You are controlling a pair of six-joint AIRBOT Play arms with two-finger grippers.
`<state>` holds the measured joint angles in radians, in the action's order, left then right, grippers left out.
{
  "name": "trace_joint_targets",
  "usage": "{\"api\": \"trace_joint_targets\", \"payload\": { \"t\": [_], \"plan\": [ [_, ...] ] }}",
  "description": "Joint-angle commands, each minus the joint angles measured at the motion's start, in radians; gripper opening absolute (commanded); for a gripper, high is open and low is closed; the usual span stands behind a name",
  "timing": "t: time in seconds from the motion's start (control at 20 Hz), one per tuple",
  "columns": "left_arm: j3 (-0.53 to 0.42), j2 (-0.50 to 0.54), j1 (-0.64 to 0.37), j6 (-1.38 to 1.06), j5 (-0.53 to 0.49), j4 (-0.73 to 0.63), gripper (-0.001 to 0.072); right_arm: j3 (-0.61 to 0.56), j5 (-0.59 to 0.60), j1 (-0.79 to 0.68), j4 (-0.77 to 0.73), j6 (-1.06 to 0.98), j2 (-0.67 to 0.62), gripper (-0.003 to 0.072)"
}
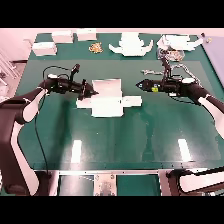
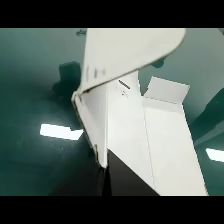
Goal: Fold the box and place the chain.
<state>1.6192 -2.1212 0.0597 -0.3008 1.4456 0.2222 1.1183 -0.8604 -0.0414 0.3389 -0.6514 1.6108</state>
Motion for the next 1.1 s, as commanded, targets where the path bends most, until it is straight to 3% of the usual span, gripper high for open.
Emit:
{"api": "trace_joint_targets", "payload": {
  "t": [0.0, 0.35, 1.05],
  "plan": [
    [-0.051, 0.035, 0.000, -0.085, -0.060, -0.010, 0.0012, 0.000, 0.000, -0.003, -0.014, 0.009, -0.001, 0.0195],
    [-0.051, 0.069, 0.052, -0.091, -0.177, 0.078, 0.0012, -0.002, 0.000, 0.001, -0.014, 0.035, -0.001, 0.0195],
    [-0.051, 0.068, 0.056, -0.152, -0.179, 0.089, 0.0013, -0.002, -0.001, 0.002, -0.013, 0.062, -0.001, 0.0194]
  ]
}}
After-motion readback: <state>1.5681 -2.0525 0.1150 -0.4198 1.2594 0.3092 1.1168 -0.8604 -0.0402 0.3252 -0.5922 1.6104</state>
